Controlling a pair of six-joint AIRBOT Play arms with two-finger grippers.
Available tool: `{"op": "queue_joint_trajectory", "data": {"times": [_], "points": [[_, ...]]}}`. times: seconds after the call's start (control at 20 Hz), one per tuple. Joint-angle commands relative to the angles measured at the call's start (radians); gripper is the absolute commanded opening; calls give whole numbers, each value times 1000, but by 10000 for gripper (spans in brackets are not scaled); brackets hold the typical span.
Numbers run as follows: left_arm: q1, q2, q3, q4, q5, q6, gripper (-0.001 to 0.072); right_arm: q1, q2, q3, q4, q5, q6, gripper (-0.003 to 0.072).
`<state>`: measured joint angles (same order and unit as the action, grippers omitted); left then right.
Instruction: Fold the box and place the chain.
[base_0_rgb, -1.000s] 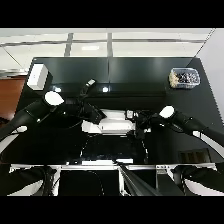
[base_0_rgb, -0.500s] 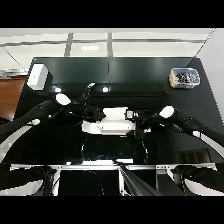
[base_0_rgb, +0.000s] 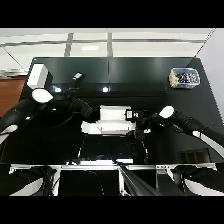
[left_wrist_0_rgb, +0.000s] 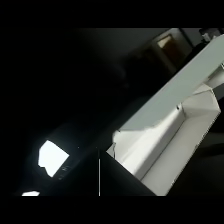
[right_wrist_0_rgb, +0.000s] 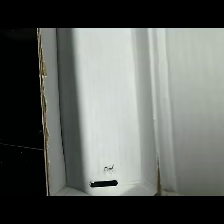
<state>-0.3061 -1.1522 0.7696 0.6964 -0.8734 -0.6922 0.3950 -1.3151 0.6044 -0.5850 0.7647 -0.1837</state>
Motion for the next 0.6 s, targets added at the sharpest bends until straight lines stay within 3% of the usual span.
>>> {"op": "queue_joint_trajectory", "data": {"times": [0.0, 0.1, 0.15, 0.2, 0.3, 0.55], "points": [[-11, 105, -57, 68, -87, 355, 23, 0, -1, 0, 1, -2, 0, 181], [-21, 98, -91, 153, -90, 447, 51, 0, -1, 0, 1, -2, 0, 181], [-21, 92, -109, 180, -66, 488, 303, 0, -1, 0, 1, -2, 0, 181], [-22, 85, -129, 199, -13, 544, 720, 0, -1, 0, 1, -2, 0, 181], [-33, 71, -149, 209, 55, 705, 709, 0, -1, 0, 1, -2, 0, 182], [-63, -29, -145, 93, 50, 850, 703, 0, -1, 0, 1, -2, 0, 182]]}}
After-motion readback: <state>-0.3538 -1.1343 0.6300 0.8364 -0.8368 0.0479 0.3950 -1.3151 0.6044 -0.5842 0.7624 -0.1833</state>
